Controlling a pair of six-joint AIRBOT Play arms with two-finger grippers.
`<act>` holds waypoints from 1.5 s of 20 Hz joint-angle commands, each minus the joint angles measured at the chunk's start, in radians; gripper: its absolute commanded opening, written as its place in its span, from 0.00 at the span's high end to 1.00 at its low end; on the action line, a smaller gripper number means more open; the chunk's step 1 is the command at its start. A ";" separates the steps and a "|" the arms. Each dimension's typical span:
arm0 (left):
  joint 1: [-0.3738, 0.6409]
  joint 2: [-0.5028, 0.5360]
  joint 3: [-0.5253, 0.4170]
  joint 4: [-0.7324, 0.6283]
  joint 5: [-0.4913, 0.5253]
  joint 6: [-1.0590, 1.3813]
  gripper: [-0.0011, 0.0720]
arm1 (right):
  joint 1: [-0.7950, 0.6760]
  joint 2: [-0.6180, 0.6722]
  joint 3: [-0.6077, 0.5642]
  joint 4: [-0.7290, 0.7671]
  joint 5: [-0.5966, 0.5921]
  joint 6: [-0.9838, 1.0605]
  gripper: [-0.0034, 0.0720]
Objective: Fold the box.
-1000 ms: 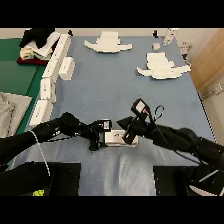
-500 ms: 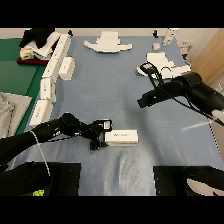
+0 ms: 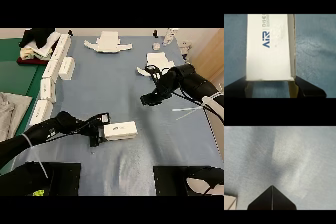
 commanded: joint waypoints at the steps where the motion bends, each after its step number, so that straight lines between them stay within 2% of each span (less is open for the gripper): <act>1: 0.061 0.131 0.002 0.163 0.003 -0.414 0.29 | -0.002 -0.005 0.005 -0.002 -0.011 0.010 0.95; 5: 0.232 0.223 0.002 0.496 0.069 -0.985 0.29 | -0.002 -0.005 0.005 -0.002 -0.011 0.010 0.95; 7: 0.325 0.214 0.002 0.551 0.122 -1.112 0.29 | -0.002 -0.005 0.005 -0.002 -0.011 0.010 0.95; 10: 0.431 0.148 0.002 0.551 0.240 -1.180 0.29 | -0.002 -0.005 0.005 -0.002 -0.011 0.010 0.95; 14: 0.480 -0.021 0.061 0.549 0.378 -1.211 0.29 | -0.002 -0.005 0.005 -0.002 -0.011 0.010 0.95; 18: 0.537 -0.192 0.168 0.548 0.382 -1.213 0.29 | -0.002 -0.005 0.005 -0.002 -0.011 0.010 0.95; 22: 0.578 -0.265 0.245 0.548 0.425 -1.212 0.29 | -0.002 -0.005 0.005 -0.002 -0.011 0.010 0.95; 30: 0.577 -0.435 0.434 0.548 0.379 -1.209 0.29 | -0.002 -0.006 0.005 -0.002 -0.011 0.010 0.95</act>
